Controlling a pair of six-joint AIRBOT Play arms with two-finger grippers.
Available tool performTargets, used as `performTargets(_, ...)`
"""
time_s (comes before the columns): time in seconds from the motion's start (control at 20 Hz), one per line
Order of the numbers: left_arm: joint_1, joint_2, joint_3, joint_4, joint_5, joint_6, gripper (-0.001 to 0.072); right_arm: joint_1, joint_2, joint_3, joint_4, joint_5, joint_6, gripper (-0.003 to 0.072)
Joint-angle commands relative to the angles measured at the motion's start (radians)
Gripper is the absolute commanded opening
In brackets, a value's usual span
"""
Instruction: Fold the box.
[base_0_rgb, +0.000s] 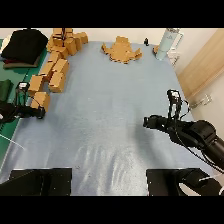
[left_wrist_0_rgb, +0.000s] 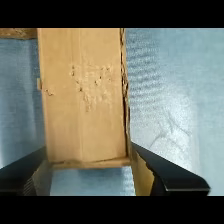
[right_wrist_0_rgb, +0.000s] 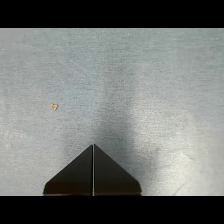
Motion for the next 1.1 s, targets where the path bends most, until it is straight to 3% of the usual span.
performTargets(0.0,0.057,0.062,0.069,0.17,-0.305,-0.177,0.0696,0.0,-0.003,0.0,0.0,0.0,0.0,0.0008)
performTargets(0.1,0.092,0.099,0.138,0.251,-0.54,-0.248,0.0695,0.0,-0.023,0.0,0.008,-0.003,0.0,0.0008)
performTargets(0.2,0.095,0.129,0.195,0.254,-0.687,-0.349,0.0692,0.0,-0.068,0.0,0.052,-0.003,-0.001,0.0008)
performTargets(0.25,0.079,0.139,0.22,0.225,-0.74,-0.373,0.0441,0.0,-0.098,0.003,0.075,-0.002,-0.005,0.0008)
performTargets(0.3,0.042,0.143,0.255,0.18,-0.797,-0.367,0.0022,0.0,-0.14,0.02,0.079,-0.003,-0.009,0.0008)
performTargets(0.4,-0.092,0.143,0.32,0.09,-0.8,-0.381,0.0011,-0.006,-0.247,0.116,0.079,-0.023,-0.075,0.0008)
performTargets(0.55,-0.407,0.116,0.423,0.094,-0.636,-0.513,0.001,-0.039,-0.455,0.361,0.079,-0.127,-0.158,0.0008)
performTargets(0.7,-0.661,-0.018,0.526,0.095,-0.533,-0.625,0.001,-0.056,-0.668,0.637,0.079,-0.244,-0.232,0.0008)
performTargets(0.85,-0.798,-0.194,0.602,0.093,-0.531,-0.691,0.001,-0.056,-0.813,0.821,0.085,-0.299,-0.253,0.0008)
performTargets(1.05,-0.846,-0.277,0.633,0.062,-0.464,-0.713,0.001,-0.056,-0.882,0.872,0.142,-0.317,-0.256,0.0008)
